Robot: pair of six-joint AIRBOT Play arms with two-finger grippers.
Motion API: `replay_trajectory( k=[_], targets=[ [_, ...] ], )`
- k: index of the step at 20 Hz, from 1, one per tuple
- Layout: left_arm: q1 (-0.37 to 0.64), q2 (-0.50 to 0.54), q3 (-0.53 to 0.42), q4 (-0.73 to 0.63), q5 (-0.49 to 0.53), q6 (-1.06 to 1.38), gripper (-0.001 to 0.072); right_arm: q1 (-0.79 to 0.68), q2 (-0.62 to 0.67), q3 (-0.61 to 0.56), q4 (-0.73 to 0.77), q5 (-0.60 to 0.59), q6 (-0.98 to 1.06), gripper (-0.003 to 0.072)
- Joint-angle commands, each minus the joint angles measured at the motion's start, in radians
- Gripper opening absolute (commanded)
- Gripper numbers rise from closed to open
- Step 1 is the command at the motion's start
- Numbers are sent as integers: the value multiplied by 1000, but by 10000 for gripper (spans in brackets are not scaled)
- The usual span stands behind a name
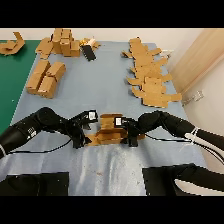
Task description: Fold the box.
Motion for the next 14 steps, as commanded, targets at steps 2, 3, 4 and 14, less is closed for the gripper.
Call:
replay_trajectory(
  k=[2,3,4,14],
  targets=[
    [-31,-51,5,61,70,31,599,-1,0,0,0,0,0,433],
    [-41,-52,9,61,71,34,599,-1,0,0,0,0,0,433],
    [-57,-52,12,60,72,37,599,0,0,0,0,1,0,433],
    [-149,-61,12,46,175,-6,227,0,0,0,0,1,0,433]
  ],
)
